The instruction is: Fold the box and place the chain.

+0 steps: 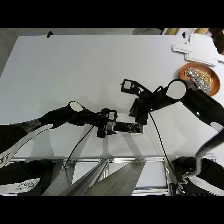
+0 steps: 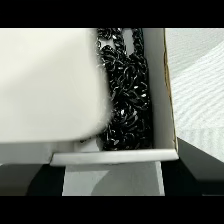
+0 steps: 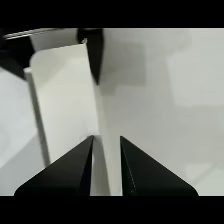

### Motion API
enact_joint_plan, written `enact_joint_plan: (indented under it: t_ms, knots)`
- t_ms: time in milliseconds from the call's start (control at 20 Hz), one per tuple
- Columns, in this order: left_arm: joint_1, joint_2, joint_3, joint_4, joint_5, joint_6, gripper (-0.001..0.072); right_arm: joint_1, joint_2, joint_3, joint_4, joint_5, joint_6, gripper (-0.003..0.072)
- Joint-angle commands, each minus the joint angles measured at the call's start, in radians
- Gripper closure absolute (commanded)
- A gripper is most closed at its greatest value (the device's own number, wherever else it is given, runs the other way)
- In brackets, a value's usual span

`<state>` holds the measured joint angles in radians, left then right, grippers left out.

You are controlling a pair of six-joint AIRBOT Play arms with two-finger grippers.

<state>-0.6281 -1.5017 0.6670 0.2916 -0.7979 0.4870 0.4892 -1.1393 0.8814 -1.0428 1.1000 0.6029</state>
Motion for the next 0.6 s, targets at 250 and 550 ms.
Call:
enact_joint_plan:
  t_ms: [250, 550]
  knots:
    - [0.001, 0.000, 0.000, 0.000, 0.000, 0.003, 0.0502, 0.064, 0.095, -0.108, -0.014, -0.085, -0.036, 0.0347]
    - [0.001, 0.000, 0.000, 0.000, 0.001, 0.003, 0.0502, 0.064, 0.095, -0.124, -0.059, -0.126, -0.036, 0.0350]
